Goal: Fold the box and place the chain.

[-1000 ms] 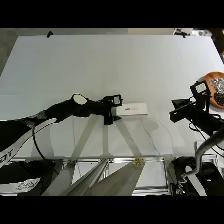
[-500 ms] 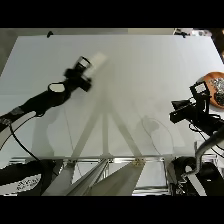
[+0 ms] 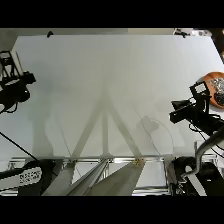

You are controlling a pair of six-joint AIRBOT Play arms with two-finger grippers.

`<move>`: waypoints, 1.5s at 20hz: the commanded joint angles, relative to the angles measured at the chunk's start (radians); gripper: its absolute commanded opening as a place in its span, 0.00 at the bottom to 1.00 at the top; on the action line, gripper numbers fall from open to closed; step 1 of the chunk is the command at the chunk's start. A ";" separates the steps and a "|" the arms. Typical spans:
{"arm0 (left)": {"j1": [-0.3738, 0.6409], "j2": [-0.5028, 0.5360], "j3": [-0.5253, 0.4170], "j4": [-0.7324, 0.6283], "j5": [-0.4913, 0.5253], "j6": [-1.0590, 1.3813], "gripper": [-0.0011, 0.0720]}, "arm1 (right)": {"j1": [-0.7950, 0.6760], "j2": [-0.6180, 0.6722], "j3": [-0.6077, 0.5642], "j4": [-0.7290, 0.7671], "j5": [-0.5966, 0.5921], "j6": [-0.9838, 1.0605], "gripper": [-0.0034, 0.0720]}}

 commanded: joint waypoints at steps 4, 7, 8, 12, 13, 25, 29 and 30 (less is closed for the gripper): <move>0.108 -0.054 0.000 -0.471 -0.077 0.476 0.70 | 0.000 0.001 0.000 0.009 0.000 0.000 0.06; 0.108 -0.104 0.000 -0.579 -0.077 0.604 0.70 | 0.000 0.001 0.001 0.020 0.000 0.000 0.06; 0.108 -0.117 0.000 -0.579 -0.076 0.608 0.70 | 0.000 0.001 0.000 0.023 0.000 0.000 0.06; 0.108 -0.126 0.000 -0.577 -0.098 0.608 0.70 | 0.000 0.001 0.000 0.024 0.005 0.000 0.06; 0.108 -0.126 0.000 -0.578 -0.101 0.607 0.70 | 0.000 0.000 0.000 0.024 0.005 0.000 0.06; 0.108 -0.113 0.001 -0.581 -0.067 0.607 0.70 | 0.000 0.001 0.000 0.027 0.034 0.001 0.06; 0.108 -0.080 0.000 -0.573 -0.086 0.612 0.83 | 0.000 0.001 0.000 0.027 0.036 0.001 0.06; 0.108 -0.065 0.000 -0.564 -0.098 0.611 1.00 | 0.000 0.001 0.000 0.027 0.037 0.001 0.06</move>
